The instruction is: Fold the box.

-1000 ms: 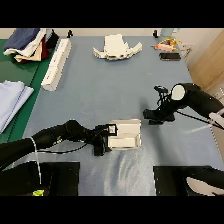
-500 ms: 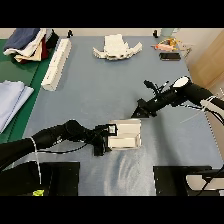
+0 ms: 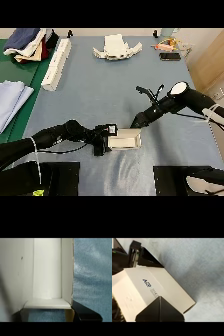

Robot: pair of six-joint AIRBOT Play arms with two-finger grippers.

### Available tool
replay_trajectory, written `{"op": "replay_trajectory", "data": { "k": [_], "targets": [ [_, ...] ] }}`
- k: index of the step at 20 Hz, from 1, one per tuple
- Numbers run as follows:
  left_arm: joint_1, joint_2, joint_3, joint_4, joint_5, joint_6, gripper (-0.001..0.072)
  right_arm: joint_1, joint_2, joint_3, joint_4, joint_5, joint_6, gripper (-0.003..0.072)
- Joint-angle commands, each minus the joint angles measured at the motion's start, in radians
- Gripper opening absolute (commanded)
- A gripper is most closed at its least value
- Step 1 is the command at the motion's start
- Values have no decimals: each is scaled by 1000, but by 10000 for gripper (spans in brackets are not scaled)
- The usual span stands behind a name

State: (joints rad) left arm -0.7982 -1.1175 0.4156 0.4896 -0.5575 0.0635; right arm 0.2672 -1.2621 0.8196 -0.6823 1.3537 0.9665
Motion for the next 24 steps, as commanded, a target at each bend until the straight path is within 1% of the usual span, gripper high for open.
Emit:
{"op": "replay_trajectory", "data": {
  "k": [1, 6, 8, 9, 11, 15, 17, 18, 20, 22, 23, 24],
  "targets": [
    [0, 1, 1, 0, 0, 0, 473, 76, 137, -124, -33, -206, -100, 3],
    [0, 1, 1, 0, 0, 0, 473, 226, 371, -342, -33, -541, -187, 3],
    [0, 1, 1, 0, 0, 0, 473, 292, 442, -398, -40, -660, -209, 3],
    [0, 1, 1, 0, 0, 0, 473, 321, 467, -414, -47, -700, -220, 3],
    [0, 1, 1, 0, 0, 0, 473, 377, 498, -429, -80, -739, -227, 3],
    [0, 1, 1, 0, 0, 0, 473, 518, 507, -435, -214, -742, -227, 5],
    [0, 1, 1, 0, 0, 0, 473, 564, 507, -434, -304, -753, -227, 45],
    [0, 1, 1, 0, 0, 0, 473, 573, 508, -432, -339, -754, -227, 103],
    [0, 1, 1, 0, 0, 0, 473, 575, 511, -423, -389, -752, -230, 276],
    [0, 1, 1, 0, 0, 0, 473, 575, 516, -415, -404, -749, -311, 425],
    [0, 1, 1, 0, 0, 0, 473, 576, 521, -412, -403, -747, -357, 469],
    [0, 1, 1, 0, 0, 0, 473, 577, 525, -409, -403, -745, -401, 496]
  ]
}}
